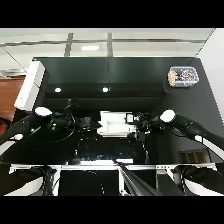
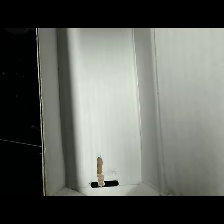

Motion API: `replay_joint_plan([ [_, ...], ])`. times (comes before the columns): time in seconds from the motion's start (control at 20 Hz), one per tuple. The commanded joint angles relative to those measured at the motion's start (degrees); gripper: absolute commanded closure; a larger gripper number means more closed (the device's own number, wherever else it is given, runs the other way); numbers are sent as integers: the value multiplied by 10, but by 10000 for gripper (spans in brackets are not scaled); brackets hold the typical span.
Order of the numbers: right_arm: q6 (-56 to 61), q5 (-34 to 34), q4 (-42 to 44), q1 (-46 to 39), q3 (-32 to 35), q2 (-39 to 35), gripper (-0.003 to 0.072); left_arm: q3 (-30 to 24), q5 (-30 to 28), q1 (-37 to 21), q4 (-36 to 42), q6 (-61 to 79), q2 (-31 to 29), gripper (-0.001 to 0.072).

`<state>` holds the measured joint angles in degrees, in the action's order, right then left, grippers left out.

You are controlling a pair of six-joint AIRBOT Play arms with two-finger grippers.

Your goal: Fold the box and place the chain.

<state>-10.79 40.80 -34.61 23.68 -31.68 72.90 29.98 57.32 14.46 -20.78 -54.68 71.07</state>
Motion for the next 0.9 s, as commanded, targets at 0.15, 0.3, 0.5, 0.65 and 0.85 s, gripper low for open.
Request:
replay_joint_plan([
  [0.15,0,0,0,0,0,0,256,76,-31,83,-138,-189,0,173],
  [0.3,0,0,0,0,0,0,256,99,-29,114,-181,-250,0,213],
  [0.5,0,0,0,0,0,0,256,113,-48,133,-217,-306,0,222],
  [0.65,0,0,0,0,0,0,256,131,-49,152,-308,-389,0,223],
  [0.85,0,0,0,0,0,0,256,157,-60,183,-383,-455,2,223],
])
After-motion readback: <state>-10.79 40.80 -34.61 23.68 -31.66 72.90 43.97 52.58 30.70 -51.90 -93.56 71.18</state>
